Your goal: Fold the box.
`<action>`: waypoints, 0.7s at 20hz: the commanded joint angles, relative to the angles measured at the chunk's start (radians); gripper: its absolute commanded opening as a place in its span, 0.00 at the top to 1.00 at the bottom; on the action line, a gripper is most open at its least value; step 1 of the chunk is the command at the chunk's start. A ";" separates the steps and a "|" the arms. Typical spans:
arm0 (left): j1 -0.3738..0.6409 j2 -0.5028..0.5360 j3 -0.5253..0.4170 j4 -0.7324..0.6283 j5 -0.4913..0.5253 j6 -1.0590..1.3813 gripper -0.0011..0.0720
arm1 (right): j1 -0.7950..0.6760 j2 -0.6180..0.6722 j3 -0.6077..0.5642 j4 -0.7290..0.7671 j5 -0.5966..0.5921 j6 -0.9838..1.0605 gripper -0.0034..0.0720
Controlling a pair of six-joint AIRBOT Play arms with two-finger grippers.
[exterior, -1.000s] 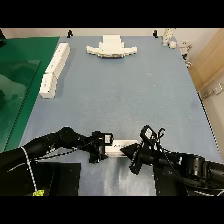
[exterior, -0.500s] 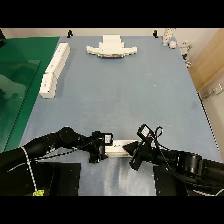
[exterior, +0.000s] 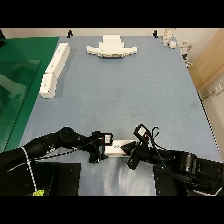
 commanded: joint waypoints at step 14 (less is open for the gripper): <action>0.000 0.001 0.001 0.000 0.000 0.000 0.28 | 0.002 0.121 -0.006 -0.135 0.109 -0.004 0.93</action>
